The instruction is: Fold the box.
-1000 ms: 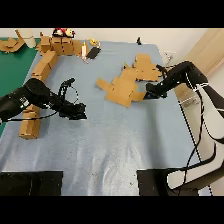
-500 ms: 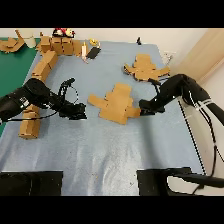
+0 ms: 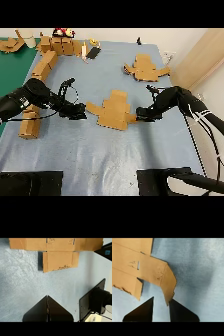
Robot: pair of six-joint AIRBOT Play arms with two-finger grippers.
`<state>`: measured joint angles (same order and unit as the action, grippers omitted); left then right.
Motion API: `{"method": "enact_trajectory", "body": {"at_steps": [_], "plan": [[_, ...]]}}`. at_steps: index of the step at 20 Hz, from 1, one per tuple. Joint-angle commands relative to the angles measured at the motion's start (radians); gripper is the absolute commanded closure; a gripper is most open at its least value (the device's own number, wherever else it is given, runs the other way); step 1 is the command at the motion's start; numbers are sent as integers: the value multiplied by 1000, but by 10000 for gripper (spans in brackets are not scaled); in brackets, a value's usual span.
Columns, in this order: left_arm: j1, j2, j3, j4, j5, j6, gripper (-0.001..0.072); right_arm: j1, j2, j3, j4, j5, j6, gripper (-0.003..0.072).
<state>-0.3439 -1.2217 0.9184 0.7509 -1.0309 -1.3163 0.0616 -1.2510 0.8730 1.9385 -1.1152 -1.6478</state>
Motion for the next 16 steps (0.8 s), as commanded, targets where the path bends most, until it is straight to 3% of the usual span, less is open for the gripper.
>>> {"method": "enact_trajectory", "body": {"at_steps": [1, 3, 12, 16], "plan": [[1, 0, 1, 15, -1, 54, 699, 2, -62, -6, 14, 64, 1, 396], [2, 0, 1, 34, 0, 158, 698, 2, -80, -6, 18, 93, 1, 407], [1, 0, 1, 29, 0, 156, 698, 1, -79, -4, 2, 277, -21, 407], [1, 0, 1, 10, -1, 137, 698, -6, -79, -4, -29, 287, -20, 407]]}}
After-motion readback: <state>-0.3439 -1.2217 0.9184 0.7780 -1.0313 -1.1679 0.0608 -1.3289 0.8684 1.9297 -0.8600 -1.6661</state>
